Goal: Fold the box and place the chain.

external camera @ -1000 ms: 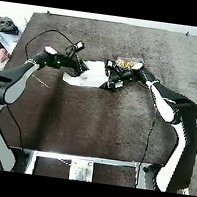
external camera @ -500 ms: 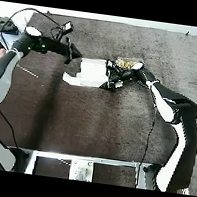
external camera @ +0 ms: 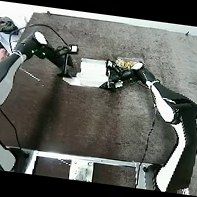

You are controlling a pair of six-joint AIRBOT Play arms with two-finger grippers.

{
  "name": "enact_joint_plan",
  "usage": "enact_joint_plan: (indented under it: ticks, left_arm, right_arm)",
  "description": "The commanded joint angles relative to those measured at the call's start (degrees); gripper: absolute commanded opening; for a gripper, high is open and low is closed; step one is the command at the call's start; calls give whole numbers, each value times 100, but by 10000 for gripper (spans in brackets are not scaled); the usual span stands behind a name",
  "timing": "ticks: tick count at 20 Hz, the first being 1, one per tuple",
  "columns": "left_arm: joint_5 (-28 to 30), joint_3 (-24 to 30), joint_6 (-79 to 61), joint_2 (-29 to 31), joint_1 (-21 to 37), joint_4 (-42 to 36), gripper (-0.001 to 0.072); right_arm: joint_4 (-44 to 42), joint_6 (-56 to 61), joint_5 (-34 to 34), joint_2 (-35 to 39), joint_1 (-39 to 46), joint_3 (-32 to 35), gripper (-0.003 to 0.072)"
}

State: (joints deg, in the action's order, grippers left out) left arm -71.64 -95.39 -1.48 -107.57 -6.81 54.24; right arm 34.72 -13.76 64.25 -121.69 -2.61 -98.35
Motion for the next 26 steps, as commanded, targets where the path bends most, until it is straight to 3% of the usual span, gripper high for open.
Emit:
enact_joint_plan:
  ticks: [1, 10, 16, 23, 26]
  left_arm:
    - [459, 372, -83, -7, -173, 184, 680]
    - [1255, 540, -308, -92, -339, 87, 679]
    - [704, 540, -518, -133, -356, -120, 678]
    - [785, 540, -629, -157, -356, -389, 656]
    - [820, 540, -605, -157, -356, -367, 587]
  right_arm:
    - [-2, 2, 0, 0, -4, -4, 322]
    - [-2, 2, -2, 0, -4, -4, 322]
    - [-2, 2, -2, 0, -4, -4, 322]
    - [-2, 2, -2, 0, -4, -4, 322]
    - [-2, 2, -2, 0, -4, -4, 322]
